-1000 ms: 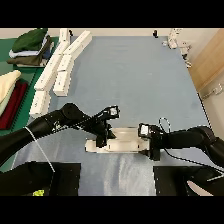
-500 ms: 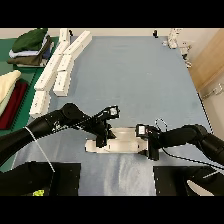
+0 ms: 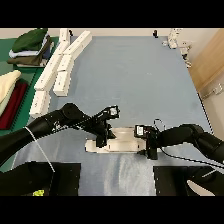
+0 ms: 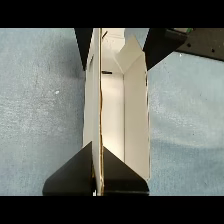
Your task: Fold the box.
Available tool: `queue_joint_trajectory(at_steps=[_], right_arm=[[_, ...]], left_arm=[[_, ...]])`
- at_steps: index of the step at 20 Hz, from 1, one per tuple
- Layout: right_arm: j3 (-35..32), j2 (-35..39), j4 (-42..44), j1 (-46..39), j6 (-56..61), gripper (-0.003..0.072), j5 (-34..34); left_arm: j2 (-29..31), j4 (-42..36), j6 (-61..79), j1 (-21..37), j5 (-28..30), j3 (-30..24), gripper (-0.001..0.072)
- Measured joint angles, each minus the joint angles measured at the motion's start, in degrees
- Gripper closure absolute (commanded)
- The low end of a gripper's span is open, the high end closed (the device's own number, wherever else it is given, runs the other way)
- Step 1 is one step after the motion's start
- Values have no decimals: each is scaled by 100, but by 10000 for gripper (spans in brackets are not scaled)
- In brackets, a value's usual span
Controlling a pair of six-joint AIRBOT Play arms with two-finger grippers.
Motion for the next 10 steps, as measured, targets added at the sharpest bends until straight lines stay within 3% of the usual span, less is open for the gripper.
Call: queue_joint_trajectory(at_steps=[10], right_arm=[[-162, -35, -17, -2, -85, -23, 149]], left_arm=[[0, 0, 0, 0, -2, 0, 697]])
